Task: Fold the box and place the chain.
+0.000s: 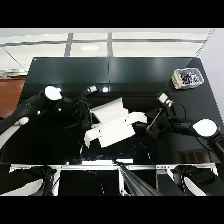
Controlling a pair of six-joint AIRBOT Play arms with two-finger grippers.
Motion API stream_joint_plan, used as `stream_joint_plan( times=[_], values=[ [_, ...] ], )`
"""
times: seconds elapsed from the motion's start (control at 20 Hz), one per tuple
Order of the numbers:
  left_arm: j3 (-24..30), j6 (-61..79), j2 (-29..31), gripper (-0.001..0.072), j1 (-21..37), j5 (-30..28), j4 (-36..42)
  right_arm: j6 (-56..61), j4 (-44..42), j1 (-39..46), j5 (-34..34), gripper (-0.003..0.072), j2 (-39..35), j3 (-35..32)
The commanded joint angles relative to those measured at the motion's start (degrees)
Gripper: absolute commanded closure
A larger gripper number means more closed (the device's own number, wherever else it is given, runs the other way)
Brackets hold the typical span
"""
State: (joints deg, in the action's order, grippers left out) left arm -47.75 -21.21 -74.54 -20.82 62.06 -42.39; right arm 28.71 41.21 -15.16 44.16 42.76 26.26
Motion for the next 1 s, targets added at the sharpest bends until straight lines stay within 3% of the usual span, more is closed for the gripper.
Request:
stream_joint_plan(
  times=[0.0, 0.25, 0.5, 0.6, 0.8, 0.95],
  values=[
    [4.1, 15.7, 4.2, 0.0682, -3.9, -10.1, 0.0, -11.0, 7.5, -2.3, 2.4, -0.0027, 1.0, 1.5],
    [2.4, 19.8, -2.3, 0.0682, -6.3, -11.0, -0.3, -16.0, 8.7, -8.8, 2.2, -0.0027, 3.6, 1.5],
    [-0.5, 19.8, -8.4, 0.0682, -7.0, -10.7, -0.7, -18.9, 8.8, -9.4, 2.2, -0.0027, 7.8, 1.5],
    [-0.8, 19.9, -8.9, 0.0682, -7.0, -10.7, -1.0, -21.4, 8.8, -9.4, 2.4, -0.0027, 9.3, 1.5],
    [-1.9, 19.2, -8.9, 0.0682, -8.7, -10.8, -9.2, -26.0, 10.0, -9.6, 4.0, -0.0027, 14.1, 1.5],
    [-2.1, 19.2, -8.9, 0.0682, -9.0, -10.9, -9.2, -27.2, 10.1, -9.6, 4.0, -0.0027, 15.2, 1.5]
  ],
)
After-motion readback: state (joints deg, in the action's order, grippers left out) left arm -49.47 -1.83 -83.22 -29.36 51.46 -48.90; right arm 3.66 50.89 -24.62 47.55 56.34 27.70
